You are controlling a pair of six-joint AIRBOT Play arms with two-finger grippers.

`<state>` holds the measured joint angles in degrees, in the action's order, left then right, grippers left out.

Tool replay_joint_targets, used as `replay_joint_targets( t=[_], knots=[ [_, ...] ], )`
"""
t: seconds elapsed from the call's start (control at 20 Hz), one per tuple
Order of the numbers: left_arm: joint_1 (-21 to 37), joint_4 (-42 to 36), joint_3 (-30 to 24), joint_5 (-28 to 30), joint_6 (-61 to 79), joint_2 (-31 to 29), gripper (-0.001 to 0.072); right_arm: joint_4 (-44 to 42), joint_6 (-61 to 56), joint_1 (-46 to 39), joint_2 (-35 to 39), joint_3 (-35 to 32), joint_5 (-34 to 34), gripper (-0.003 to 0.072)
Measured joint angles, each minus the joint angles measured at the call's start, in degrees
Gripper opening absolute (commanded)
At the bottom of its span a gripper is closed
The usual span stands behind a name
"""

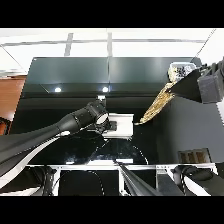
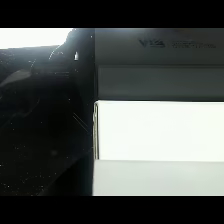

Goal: Fold the box and place the chain.

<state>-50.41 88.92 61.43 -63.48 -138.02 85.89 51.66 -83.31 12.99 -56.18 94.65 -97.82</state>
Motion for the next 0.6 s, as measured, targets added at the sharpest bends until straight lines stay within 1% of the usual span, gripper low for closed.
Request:
replay_joint_targets(
  t=[0.3, 0.45, 0.6],
  knots=[
    [0.0, 0.0, 0.0, 0.0, 0.0, 0.0, 0.0027, -7.82, 1.62, 0.02, -0.04, -0.68, 7.26, 0.0013],
    [0.0, 0.0, 0.0, 0.0, 0.0, 0.0, 0.0027, -10.34, 1.92, 0.02, -0.04, -0.74, 10.25, 0.0013],
    [0.0, 0.0, 0.0, 0.0, 0.0, 0.0, 0.0027, -11.47, 2.05, 0.07, -0.04, -0.74, 11.72, 0.0013]
  ],
)
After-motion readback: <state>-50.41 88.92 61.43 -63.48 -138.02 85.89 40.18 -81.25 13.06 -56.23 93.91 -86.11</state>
